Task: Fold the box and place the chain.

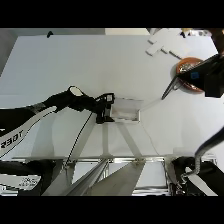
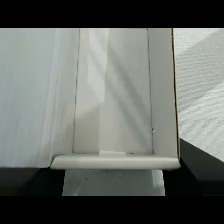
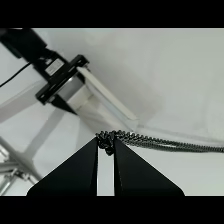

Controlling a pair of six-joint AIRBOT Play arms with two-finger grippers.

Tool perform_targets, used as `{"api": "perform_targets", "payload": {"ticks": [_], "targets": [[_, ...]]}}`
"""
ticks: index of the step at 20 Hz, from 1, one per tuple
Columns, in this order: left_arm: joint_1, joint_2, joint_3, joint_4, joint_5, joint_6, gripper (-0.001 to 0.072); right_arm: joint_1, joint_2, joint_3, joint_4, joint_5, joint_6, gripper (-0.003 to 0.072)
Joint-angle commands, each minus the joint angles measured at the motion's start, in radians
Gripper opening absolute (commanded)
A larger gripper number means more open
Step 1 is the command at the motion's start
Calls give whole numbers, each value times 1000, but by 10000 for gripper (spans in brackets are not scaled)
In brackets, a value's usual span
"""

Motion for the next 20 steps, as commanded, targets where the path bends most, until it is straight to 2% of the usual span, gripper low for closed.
{"api": "perform_targets", "payload": {"ticks": [1,7,10,14,20], "targets": [[0,0,0,0,0,0,99,85,1,-72,7,-37,4,16],[0,0,0,0,0,0,99,247,-13,-264,6,-260,1,17],[0,0,0,0,0,0,99,323,-65,-310,-14,-299,-6,17],[0,1,0,0,0,0,99,351,-143,-346,-31,-376,-5,17],[0,0,0,0,0,0,99,355,-285,-390,-28,-378,-27,17]]}}
